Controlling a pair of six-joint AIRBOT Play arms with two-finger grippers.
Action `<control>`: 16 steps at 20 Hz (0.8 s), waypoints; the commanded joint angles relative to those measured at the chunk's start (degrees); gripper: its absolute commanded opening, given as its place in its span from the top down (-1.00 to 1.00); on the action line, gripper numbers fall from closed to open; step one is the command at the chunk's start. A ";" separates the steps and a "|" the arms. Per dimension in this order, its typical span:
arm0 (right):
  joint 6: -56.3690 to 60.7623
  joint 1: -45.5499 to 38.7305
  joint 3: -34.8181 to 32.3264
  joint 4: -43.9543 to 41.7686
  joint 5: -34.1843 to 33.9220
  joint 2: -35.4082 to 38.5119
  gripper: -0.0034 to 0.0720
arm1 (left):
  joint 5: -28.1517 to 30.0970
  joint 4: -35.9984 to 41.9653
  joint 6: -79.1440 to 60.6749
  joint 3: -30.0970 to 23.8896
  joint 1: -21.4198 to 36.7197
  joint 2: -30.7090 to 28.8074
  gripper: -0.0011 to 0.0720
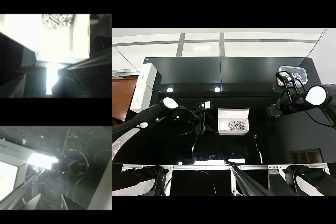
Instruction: Fold the box and place the chain.
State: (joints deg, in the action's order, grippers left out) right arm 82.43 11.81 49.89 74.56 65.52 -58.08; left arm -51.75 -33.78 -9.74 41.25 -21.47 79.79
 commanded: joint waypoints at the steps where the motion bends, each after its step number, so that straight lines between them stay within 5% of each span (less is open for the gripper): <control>1: 0.26 -0.02 -0.02 0.72 -0.09 0.02 0.06 | 0.68 2.34 -2.03 0.81 -1.22 1.66 -1.00; 16: 0.31 -0.02 -0.02 3.63 -0.17 0.00 0.06 | 0.90 2.91 -0.04 0.81 -3.82 2.08 -0.99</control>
State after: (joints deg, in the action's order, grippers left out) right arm 82.72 11.81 49.89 77.45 65.30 -58.08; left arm -50.11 -30.79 -10.90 42.00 -25.21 81.84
